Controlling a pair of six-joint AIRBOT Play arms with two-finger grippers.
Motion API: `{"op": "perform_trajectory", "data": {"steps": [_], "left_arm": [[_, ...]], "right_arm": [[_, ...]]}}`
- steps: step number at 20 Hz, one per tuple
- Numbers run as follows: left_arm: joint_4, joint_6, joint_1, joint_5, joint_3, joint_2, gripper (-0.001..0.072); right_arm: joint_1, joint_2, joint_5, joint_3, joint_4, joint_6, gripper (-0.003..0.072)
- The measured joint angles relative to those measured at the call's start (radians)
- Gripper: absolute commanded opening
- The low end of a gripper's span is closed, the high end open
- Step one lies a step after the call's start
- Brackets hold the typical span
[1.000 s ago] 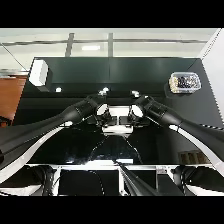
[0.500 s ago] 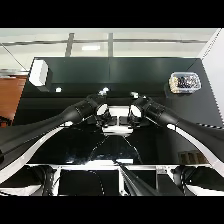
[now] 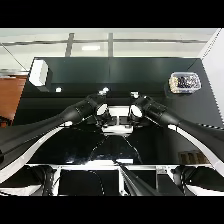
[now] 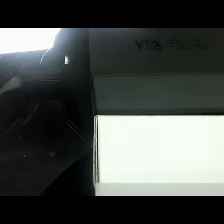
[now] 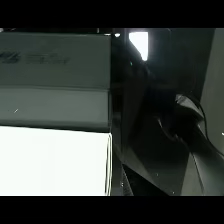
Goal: Fold the box and place the chain.
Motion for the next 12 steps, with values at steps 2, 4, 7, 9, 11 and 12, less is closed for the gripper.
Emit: {"op": "perform_trajectory", "data": {"steps": [2,4,7,9,11,12], "left_arm": [[0.000,0.000,0.000,0.000,0.000,0.000,0.0028],[0.000,0.000,0.000,0.000,0.000,0.000,0.0029],[0.000,0.000,0.000,0.001,0.000,0.000,0.0029],[0.000,0.000,0.000,0.001,0.000,0.000,0.0029],[0.001,-0.001,0.000,0.001,0.000,0.000,0.0028],[0.001,-0.001,0.000,0.001,0.000,0.000,0.0029]], "right_arm": [[-0.002,0.032,0.006,0.000,-0.010,-0.019,0.0287],[-0.005,0.085,0.015,0.000,-0.014,-0.047,0.0287],[-0.019,0.190,0.039,0.000,-0.040,-0.086,0.0287],[-0.044,0.270,0.066,0.000,-0.092,-0.106,0.0286],[-0.085,0.339,0.093,0.000,-0.217,-0.118,0.0285],[-0.112,0.361,0.097,-0.002,-0.305,-0.122,0.0286]]}}
